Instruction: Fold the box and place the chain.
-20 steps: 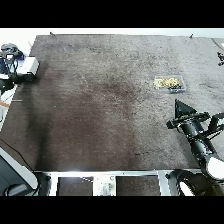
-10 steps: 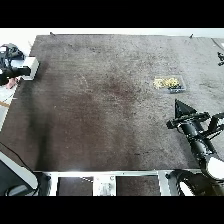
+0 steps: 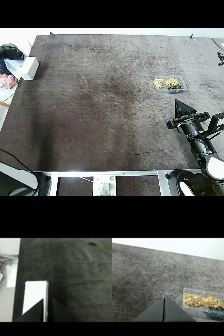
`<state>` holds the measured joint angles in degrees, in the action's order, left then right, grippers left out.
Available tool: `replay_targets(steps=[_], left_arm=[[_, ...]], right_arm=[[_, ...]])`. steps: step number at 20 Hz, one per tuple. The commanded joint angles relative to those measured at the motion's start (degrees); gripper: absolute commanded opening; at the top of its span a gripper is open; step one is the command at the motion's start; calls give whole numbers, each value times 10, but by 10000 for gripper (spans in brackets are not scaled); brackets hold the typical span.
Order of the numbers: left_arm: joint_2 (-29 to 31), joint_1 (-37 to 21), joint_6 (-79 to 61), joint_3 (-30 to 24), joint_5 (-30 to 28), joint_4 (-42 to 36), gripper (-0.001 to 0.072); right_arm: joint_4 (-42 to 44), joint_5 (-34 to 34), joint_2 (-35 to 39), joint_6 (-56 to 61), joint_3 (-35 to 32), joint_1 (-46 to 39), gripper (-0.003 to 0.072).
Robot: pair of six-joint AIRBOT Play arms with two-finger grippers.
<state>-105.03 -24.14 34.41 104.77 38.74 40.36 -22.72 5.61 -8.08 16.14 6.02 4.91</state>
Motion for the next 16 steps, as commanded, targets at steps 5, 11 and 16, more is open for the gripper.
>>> replay_targets(steps=[5,11,16], left_arm=[[109,3,-68,-33,95,-129,3],[311,52,-197,-278,-78,-167,3],[507,110,-435,-544,-160,-382,2]], right_arm=[[0,0,0,0,0,0,-11],[0,0,0,0,0,0,-11],[0,0,0,0,0,0,-11]])
